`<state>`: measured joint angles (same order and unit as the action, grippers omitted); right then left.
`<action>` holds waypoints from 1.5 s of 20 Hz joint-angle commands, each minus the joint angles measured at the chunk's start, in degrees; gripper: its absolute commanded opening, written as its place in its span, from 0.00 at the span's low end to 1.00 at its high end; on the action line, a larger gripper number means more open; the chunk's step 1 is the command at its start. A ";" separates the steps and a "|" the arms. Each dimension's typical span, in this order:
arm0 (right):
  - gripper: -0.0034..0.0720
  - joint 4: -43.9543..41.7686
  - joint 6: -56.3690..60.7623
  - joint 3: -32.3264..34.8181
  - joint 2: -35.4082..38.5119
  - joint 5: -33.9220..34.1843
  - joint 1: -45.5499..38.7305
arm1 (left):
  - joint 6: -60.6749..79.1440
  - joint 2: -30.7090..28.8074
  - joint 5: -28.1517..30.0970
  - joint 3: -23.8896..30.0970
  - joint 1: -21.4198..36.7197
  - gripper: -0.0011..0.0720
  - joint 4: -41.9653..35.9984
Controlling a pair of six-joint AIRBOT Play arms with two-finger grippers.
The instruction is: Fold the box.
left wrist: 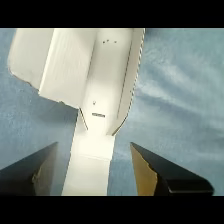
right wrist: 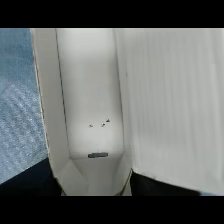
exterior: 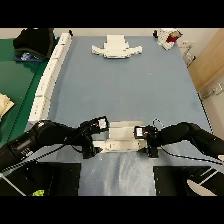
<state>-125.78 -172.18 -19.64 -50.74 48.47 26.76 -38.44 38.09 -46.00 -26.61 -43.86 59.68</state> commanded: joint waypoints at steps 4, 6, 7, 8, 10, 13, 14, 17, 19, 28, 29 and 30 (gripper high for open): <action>0.72 -0.02 0.02 -0.04 0.00 0.00 0.02 | 15.96 1.31 5.73 6.29 2.03 0.96 -4.74; 0.72 -0.02 0.02 -0.04 -0.02 -0.02 0.02 | 18.56 3.41 8.00 6.56 2.03 0.96 -8.70; 0.72 -0.02 0.02 -0.04 0.00 -0.02 0.02 | 19.91 4.48 9.07 6.54 2.03 0.96 -10.67; 0.72 -0.02 0.02 -0.04 -0.02 0.00 0.02 | 21.94 5.77 9.94 6.54 2.03 0.85 -12.92; 0.72 -0.02 0.02 -0.04 0.00 0.00 0.02 | 27.56 8.13 9.99 6.54 2.03 0.71 -17.14; 0.72 -0.02 0.02 -0.04 0.00 0.00 0.02 | 30.60 10.60 10.03 6.49 2.03 0.71 -21.66; 0.72 -0.02 0.02 -0.04 -0.02 0.00 0.02 | 30.62 11.17 10.08 6.49 2.03 0.71 -22.38; 0.72 -0.02 0.02 -0.04 -0.02 0.00 0.02 | 32.57 12.02 10.01 6.49 2.03 0.33 -22.49; 0.72 -0.02 0.02 -0.04 0.00 0.00 0.02 | 34.25 12.02 10.38 6.49 2.03 0.30 -23.17; 0.72 -0.02 0.02 -0.04 0.00 0.00 0.02 | 39.47 13.05 12.31 6.49 0.66 0.06 -29.07; 0.72 -0.02 0.02 -0.04 0.00 0.00 0.02 | 39.47 13.00 11.37 6.49 0.63 0.06 -28.96; 0.72 -0.02 0.02 -0.04 0.00 -0.02 0.02 | 38.91 12.96 10.56 6.49 0.66 0.06 -28.79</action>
<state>-125.78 -172.16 -19.64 -50.74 48.49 26.76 0.32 50.83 -34.17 -20.16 -42.89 31.44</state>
